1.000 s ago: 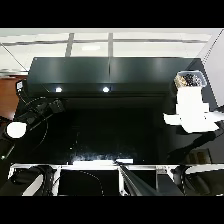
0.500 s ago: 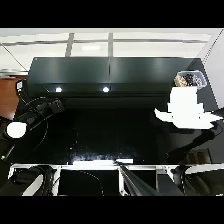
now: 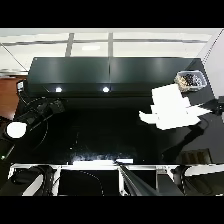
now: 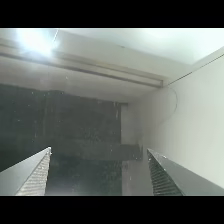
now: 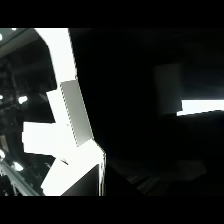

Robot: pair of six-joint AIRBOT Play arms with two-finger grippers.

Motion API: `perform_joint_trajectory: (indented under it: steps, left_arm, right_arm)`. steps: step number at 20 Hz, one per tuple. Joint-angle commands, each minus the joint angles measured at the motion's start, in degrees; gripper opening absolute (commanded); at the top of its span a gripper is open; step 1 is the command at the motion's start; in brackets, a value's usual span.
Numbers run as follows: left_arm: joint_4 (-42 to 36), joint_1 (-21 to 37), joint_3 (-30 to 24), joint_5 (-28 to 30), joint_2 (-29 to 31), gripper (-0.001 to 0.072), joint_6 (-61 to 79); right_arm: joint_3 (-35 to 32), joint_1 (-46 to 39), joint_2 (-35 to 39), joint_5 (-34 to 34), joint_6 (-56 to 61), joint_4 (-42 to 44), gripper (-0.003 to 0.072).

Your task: Fold the box and place the chain.

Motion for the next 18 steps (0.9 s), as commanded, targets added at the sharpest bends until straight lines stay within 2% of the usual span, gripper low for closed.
perform_joint_trajectory:
  steps: [1,3,6,10,12,13,15,18]
  left_arm:
    - [-0.17,-0.66,0.04,-3.17,-0.04,0.0708,0.68]
    - [-0.28,-3.67,0.04,-6.49,-0.04,0.0708,3.32]
    - [-2.36,-10.93,0.55,-6.60,-0.07,0.0708,3.37]
    - [-9.73,-15.80,1.49,-6.67,-0.24,0.0707,3.39]
    - [-10.99,-14.99,2.01,-9.18,-1.03,0.0703,3.87]
    - [-11.91,-13.84,2.89,-12.44,-1.99,0.0704,5.92]
    - [-17.64,-10.51,4.33,-20.52,-4.85,0.0704,14.25]
    - [-26.49,-2.14,4.66,-33.11,-12.72,0.0704,24.55]
  right_arm:
    - [-9.03,8.09,8.28,-6.10,-0.39,3.37,0.0050]
    - [-15.06,14.08,15.10,-11.85,0.24,3.72,0.0050]
    - [-24.48,25.35,27.08,-18.23,0.48,8.09,0.0050]
    - [-37.48,42.03,42.42,-34.75,4.74,8.76,0.0050]
    - [-42.99,50.12,46.90,-42.45,6.38,8.87,0.0050]
    - [-44.85,53.75,47.78,-45.33,6.97,8.90,0.0050]
    - [-46.90,60.46,47.82,-50.25,8.96,8.92,0.0050]
    - [-47.25,65.64,47.82,-54.73,11.15,8.96,0.0050]
